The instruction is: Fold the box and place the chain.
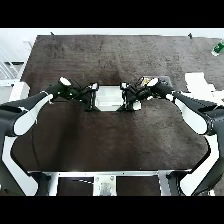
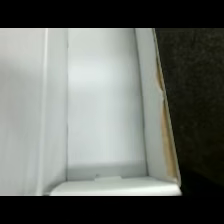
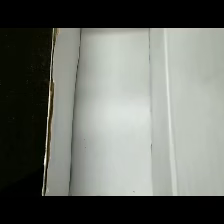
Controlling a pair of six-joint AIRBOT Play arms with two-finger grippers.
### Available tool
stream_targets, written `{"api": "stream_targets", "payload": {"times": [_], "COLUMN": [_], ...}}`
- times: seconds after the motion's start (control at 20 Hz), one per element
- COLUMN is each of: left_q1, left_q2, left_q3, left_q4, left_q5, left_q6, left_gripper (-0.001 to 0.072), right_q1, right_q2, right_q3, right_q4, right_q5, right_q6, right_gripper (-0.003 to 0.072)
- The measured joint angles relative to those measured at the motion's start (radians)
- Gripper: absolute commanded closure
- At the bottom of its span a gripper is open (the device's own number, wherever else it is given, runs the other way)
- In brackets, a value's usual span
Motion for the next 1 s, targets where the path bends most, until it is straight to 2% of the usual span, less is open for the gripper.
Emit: {"api": "stream_targets", "payload": {"times": [0.5, 0.6, 0.65, 1.0], "left_q1": [0.000, 0.000, 0.000, 0.000], "left_q2": [0.000, 0.000, 0.000, 0.000], "left_q3": [0.000, 0.000, 0.000, 0.000], "left_q4": [0.016, 0.018, 0.018, 0.020], "left_q5": [0.001, -0.003, -0.003, -0.003], "left_q6": [-0.041, -0.042, -0.043, -0.045], "left_gripper": [0.0066, 0.0172, 0.0185, 0.0183], "right_q1": [0.000, 0.000, 0.000, 0.000], "right_q2": [0.000, 0.000, 0.000, 0.000], "right_q3": [0.000, 0.000, 0.000, 0.000], "right_q4": [0.000, 0.000, 0.001, 0.000], "right_q5": [0.000, 0.000, 0.000, 0.000], "right_q6": [0.000, 0.000, 0.001, 0.001], "right_gripper": [0.0183, 0.0183, 0.0183, 0.0183]}}
